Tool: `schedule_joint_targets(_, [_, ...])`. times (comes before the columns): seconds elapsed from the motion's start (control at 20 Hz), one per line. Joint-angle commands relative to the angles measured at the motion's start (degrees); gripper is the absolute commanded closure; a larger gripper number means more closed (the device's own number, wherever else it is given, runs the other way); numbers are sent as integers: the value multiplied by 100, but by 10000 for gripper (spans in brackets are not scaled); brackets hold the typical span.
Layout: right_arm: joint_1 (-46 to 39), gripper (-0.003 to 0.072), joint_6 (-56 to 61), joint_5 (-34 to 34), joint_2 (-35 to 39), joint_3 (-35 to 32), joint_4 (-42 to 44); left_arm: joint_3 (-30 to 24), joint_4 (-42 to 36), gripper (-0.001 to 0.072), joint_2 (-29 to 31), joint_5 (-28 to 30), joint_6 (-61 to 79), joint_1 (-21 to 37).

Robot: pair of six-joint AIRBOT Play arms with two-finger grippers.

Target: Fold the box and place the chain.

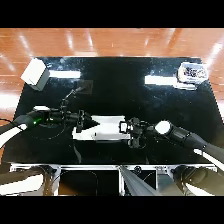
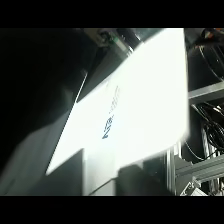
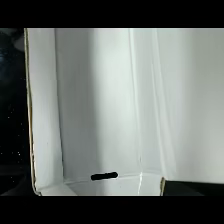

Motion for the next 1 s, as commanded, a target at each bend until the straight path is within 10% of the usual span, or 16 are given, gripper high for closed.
schedule_joint_targets(0.0, [2, 50, 4, -2, -4, 0, 2, -2, 31, 476, -4, 52, -103, -7])
schedule_joint_targets(0.15, [2, 50, 2, 0, -4, 0, 2, -2, -199, 691, -4, 44, -94, -22])
schedule_joint_targets(0.95, [2, 50, 2, 0, -4, 0, 0, 42, -201, 689, -514, 153, -1222, -179])
